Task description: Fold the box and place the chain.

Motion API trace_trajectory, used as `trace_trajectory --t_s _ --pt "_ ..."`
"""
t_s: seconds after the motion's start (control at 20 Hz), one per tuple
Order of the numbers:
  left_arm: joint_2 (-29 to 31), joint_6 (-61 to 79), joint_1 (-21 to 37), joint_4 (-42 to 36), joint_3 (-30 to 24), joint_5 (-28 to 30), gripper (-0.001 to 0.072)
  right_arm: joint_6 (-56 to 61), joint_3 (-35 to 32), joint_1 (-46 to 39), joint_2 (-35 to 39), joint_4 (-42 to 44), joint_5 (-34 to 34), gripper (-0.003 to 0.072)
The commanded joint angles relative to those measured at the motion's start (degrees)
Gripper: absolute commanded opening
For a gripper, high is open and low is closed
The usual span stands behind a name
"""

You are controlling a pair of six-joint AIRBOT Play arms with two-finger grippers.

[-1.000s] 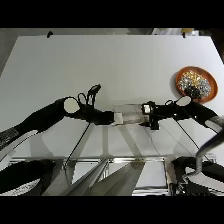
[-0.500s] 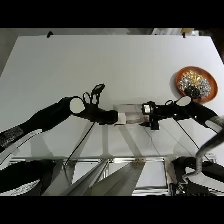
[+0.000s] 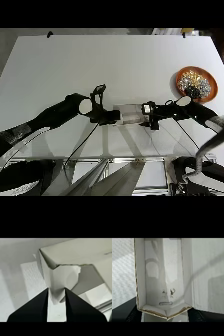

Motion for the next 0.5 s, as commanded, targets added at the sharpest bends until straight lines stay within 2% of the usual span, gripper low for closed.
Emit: trace_trajectory --t_s 0.0,0.3,0.45 --pt "-3.0 -6.2 -1.9 5.0 4.6 -3.2 0.023 0.0 0.0 0.0 0.0 0.0 0.0 0.0394" --pt "-6.8 -19.5 -3.4 14.3 11.0 -10.2 0.0227 0.0 0.0 0.0 0.0 0.0 0.0 0.0394" --pt "-10.1 -21.8 -4.8 15.3 15.1 -12.2 0.0209 0.0 0.0 0.0 0.0 0.0 0.0 0.0394"
